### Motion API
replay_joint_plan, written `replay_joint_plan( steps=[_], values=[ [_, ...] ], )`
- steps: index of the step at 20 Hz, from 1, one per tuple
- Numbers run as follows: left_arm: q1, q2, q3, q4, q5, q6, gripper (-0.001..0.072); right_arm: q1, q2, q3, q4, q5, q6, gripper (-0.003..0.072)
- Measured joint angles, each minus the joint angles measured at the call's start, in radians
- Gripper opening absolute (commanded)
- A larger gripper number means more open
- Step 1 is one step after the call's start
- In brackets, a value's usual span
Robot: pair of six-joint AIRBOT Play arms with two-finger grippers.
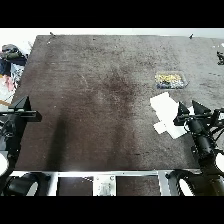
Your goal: Fold the box and place the chain.
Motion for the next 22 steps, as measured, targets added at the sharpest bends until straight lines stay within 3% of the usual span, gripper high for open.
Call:
replay_joint_plan(
  steps=[9,15,19,22],
  values=[
    [0.0,0.0,0.0,0.0,0.0,0.0,0.0012,0.0,-0.015,0.042,0.0,-0.014,0.0,0.0483],
    [0.0,0.0,0.0,0.0,0.0,0.0,0.0012,-0.04,-0.251,0.241,0.026,-0.047,0.0,0.0482],
    [0.0,0.0,0.0,0.0,0.0,0.0,0.0012,-0.204,-0.503,0.397,0.031,0.119,0.018,0.0463],
    [0.0,0.0,0.0,0.0,0.0,0.0,0.0012,-0.402,-0.692,0.522,-0.156,0.39,0.192,0.0464]
  ],
)
